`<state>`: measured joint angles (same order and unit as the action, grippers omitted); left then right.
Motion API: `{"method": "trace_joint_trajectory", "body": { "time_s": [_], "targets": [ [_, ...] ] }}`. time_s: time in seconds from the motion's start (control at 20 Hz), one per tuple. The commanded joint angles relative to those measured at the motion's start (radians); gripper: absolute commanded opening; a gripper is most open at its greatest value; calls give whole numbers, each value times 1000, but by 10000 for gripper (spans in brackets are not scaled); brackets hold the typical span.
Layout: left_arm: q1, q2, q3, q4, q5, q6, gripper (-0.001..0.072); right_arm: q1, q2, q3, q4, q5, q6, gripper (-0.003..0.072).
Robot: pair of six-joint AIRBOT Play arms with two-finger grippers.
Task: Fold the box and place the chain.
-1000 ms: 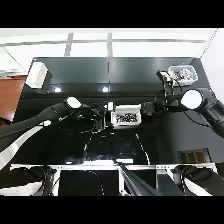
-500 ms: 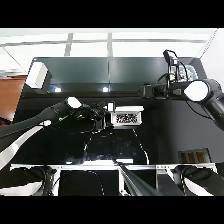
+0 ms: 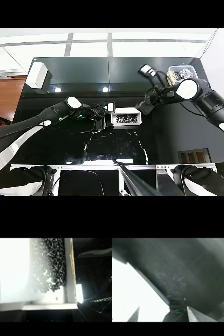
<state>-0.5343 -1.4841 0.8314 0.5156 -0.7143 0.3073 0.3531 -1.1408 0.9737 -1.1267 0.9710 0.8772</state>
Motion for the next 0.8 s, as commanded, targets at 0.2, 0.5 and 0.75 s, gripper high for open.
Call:
{"method": "trace_joint_trajectory", "body": {
  "time_s": [0.2,0.5,0.75],
  "targets": [
    [-1,-1,0,3,0,0,377,-3,-31,-9,257,43,-580,693],
    [-1,-1,0,4,0,0,377,-19,-48,-91,299,11,-666,693],
    [-1,-1,0,4,0,0,377,-28,-48,-103,312,-23,-753,692]
  ]
}}
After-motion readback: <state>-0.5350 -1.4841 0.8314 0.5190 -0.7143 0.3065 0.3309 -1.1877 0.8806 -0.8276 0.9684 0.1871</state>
